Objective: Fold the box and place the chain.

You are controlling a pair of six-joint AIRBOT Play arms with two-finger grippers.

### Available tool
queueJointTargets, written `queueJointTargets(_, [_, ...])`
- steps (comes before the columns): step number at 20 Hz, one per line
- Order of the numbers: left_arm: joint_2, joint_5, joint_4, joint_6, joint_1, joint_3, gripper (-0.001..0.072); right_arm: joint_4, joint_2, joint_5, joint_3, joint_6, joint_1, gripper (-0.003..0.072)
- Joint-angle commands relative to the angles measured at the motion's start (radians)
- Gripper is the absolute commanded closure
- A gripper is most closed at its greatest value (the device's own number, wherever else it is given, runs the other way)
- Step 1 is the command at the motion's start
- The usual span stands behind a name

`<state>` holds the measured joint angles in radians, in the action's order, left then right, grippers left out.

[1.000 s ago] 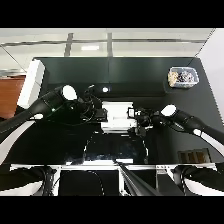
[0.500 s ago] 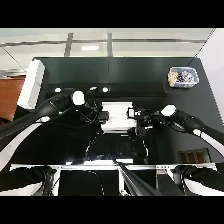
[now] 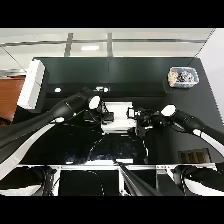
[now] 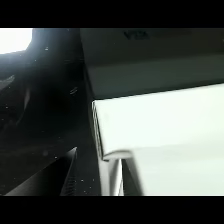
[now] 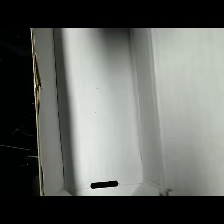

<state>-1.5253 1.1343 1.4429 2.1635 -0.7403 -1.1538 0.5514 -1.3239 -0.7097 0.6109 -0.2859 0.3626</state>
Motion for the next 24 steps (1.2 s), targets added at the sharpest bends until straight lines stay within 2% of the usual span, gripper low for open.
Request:
queueJointTargets(1, [-0.041, 0.029, 0.035, 0.071, -0.035, -0.040, 0.0382, 0.000, 0.001, -0.001, 0.000, 0.000, 0.001, 0.0560])
queueJointTargets(6, [-0.061, 0.034, 0.038, 0.096, -0.044, -0.058, 0.0382, 0.000, 0.001, -0.001, 0.000, 0.000, 0.001, 0.0561])
queueJointTargets(7, [-0.061, 0.034, 0.037, 0.096, -0.042, -0.058, 0.0390, 0.000, 0.001, -0.001, 0.000, 0.000, 0.001, 0.0561])
queueJointTargets(8, [-0.061, 0.035, 0.037, 0.096, -0.042, -0.058, 0.0440, 0.000, 0.001, -0.001, 0.000, 0.000, 0.001, 0.0560])
queueJointTargets(9, [-0.061, 0.035, 0.037, 0.096, -0.042, -0.058, 0.0441, 0.000, 0.001, -0.001, 0.000, 0.000, 0.001, 0.0560])
queueJointTargets(10, [-0.060, 0.035, 0.037, 0.096, -0.042, -0.058, 0.0536, 0.000, 0.001, -0.001, 0.000, 0.000, 0.001, 0.0560])
queueJointTargets(11, [-0.060, 0.034, 0.038, 0.096, -0.043, -0.058, 0.0672, 0.000, 0.001, -0.001, 0.000, 0.000, 0.001, 0.0560])
queueJointTargets(12, [-0.060, 0.027, 0.036, 0.096, -0.043, -0.058, 0.0684, 0.000, 0.001, -0.001, 0.000, 0.000, 0.001, 0.0560])
queueJointTargets(15, [-0.060, 0.029, 0.032, 0.096, -0.040, -0.062, 0.0681, 0.000, 0.001, 0.000, 0.000, 0.000, 0.001, 0.0560])
queueJointTargets(16, [-0.060, 0.029, 0.032, 0.096, -0.040, -0.064, 0.0609, 0.000, 0.001, 0.000, 0.000, 0.000, 0.001, 0.0560])
queueJointTargets(17, [-0.059, 0.030, 0.033, 0.096, -0.040, -0.068, 0.0463, 0.000, 0.001, 0.000, 0.000, 0.000, 0.001, 0.0560])
queueJointTargets(18, [-0.059, 0.031, 0.033, 0.096, -0.040, -0.071, 0.0398, 0.000, 0.001, 0.000, 0.000, 0.000, 0.001, 0.0560])
queueJointTargets(24, [-0.061, 0.056, 0.044, 0.096, -0.023, -0.071, 0.0398, 0.000, 0.001, 0.000, 0.000, 0.000, 0.001, 0.0560])
